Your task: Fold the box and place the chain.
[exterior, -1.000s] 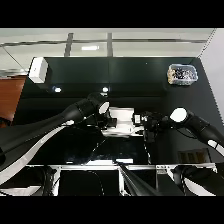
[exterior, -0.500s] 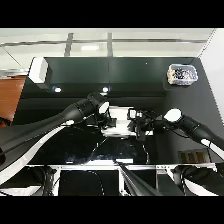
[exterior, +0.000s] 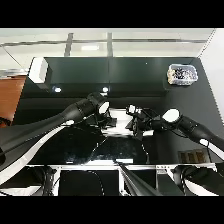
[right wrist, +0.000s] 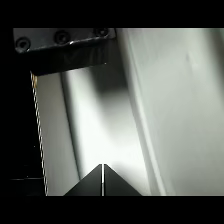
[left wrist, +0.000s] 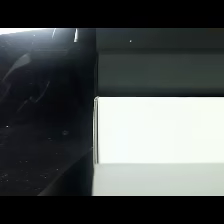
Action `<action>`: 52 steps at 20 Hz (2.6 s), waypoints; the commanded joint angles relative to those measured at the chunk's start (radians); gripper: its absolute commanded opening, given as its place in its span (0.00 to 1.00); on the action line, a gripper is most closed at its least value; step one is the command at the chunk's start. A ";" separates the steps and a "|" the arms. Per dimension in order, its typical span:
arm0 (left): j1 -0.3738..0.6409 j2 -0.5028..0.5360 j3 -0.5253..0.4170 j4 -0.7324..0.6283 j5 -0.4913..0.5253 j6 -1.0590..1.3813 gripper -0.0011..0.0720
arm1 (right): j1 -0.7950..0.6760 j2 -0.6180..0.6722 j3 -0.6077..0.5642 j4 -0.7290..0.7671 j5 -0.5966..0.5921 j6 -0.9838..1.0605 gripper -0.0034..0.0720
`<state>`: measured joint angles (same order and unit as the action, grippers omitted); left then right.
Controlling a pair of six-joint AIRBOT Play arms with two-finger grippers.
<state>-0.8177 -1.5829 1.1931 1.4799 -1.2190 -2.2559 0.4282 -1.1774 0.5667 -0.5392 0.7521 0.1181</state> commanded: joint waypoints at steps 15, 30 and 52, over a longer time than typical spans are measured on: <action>0.000 0.000 0.001 0.000 0.003 0.000 0.05 | -0.681 -0.005 -0.144 -0.148 0.446 1.011 0.07; 0.000 0.000 0.001 0.000 0.006 0.000 0.05 | -0.370 -0.088 0.040 0.095 0.504 0.766 0.66; 0.000 0.000 0.001 0.000 0.006 0.000 0.05 | -0.008 -0.089 0.218 -0.358 0.242 1.415 0.36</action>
<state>-0.8177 -1.5829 1.1931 1.4796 -1.2125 -2.2559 0.3614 -1.2652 0.7643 -0.7895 1.0508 1.3972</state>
